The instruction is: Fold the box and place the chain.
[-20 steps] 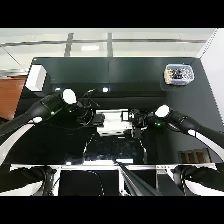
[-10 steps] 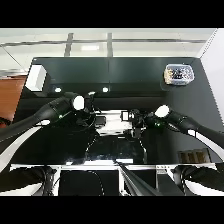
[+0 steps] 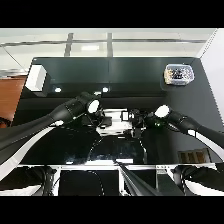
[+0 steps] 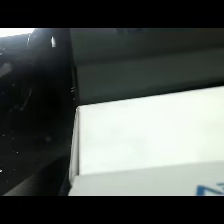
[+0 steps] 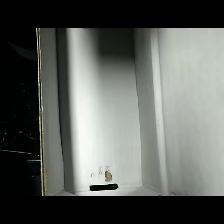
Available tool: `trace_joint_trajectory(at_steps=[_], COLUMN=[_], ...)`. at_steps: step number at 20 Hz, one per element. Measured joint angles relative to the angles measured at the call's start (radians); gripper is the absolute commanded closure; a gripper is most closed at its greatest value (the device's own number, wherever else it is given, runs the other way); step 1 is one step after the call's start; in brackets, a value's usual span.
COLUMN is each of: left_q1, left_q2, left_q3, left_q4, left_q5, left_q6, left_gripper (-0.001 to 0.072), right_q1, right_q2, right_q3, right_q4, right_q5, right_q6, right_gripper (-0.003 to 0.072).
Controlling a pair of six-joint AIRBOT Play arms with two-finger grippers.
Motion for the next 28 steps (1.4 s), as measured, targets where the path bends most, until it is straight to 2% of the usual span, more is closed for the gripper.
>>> trace_joint_trajectory(at_steps=[2, 3, 5, 7, 8, 9, 10, 11, 16, 17, 18, 19, 26, 27, 28], left_q1=[-0.005, -0.007, -0.008, -0.010, -0.010, -0.010, -0.011, -0.011, -0.007, -0.005, -0.004, -0.002, 0.002, 0.002, 0.002], left_q2=[-0.005, -0.008, -0.013, -0.017, -0.019, -0.020, -0.023, -0.023, -0.023, -0.023, -0.023, -0.023, -0.023, -0.023, -0.023], left_q3=[0.004, 0.005, 0.008, 0.009, 0.009, 0.010, 0.010, 0.011, 0.031, 0.033, 0.034, 0.035, 0.037, 0.037, 0.037], left_q4=[0.010, 0.013, 0.022, 0.023, 0.023, 0.023, 0.021, 0.017, 0.018, 0.019, 0.021, 0.026, 0.032, 0.033, 0.033], left_q5=[0.000, -0.001, -0.006, -0.003, -0.004, -0.004, 0.002, -0.003, -0.007, -0.010, -0.015, -0.025, -0.040, -0.040, -0.040], left_q6=[-0.026, -0.037, -0.053, -0.059, -0.059, -0.058, -0.052, -0.053, -0.059, -0.060, -0.066, -0.071, -0.082, -0.082, -0.082], left_gripper=[0.0492, 0.0585, 0.0687, 0.0686, 0.0665, 0.0513, 0.0325, 0.0278, 0.0307, 0.0353, 0.0542, 0.0689, 0.0686, 0.0686, 0.0685], right_q1=[0.000, 0.000, 0.000, 0.000, 0.000, 0.000, 0.000, 0.000, 0.000, 0.000, 0.000, 0.000, 0.000, 0.000, 0.000], right_q2=[0.000, 0.000, 0.000, 0.000, 0.000, 0.000, 0.000, 0.000, 0.000, 0.000, 0.000, 0.000, 0.000, 0.000, 0.000], right_q3=[0.000, 0.000, 0.000, 0.000, 0.000, 0.000, 0.000, 0.000, 0.000, 0.000, 0.000, 0.000, 0.000, 0.000, 0.000], right_q4=[0.000, 0.000, 0.001, 0.001, 0.001, 0.001, 0.000, -0.001, -0.001, -0.001, -0.001, 0.000, 0.000, 0.000, 0.000], right_q5=[0.000, 0.000, 0.001, 0.002, 0.002, 0.001, 0.000, 0.000, -0.001, 0.000, 0.000, 0.000, -0.001, -0.001, -0.001], right_q6=[0.000, 0.000, 0.003, 0.003, 0.002, 0.002, -0.003, -0.004, -0.002, -0.002, -0.002, 0.001, 0.000, 0.000, 0.000], right_gripper=[0.0622, 0.0621, 0.0622, 0.0621, 0.0621, 0.0622, 0.0621, 0.0621, 0.0621, 0.0621, 0.0622, 0.0621, 0.0620, 0.0560, 0.0292])
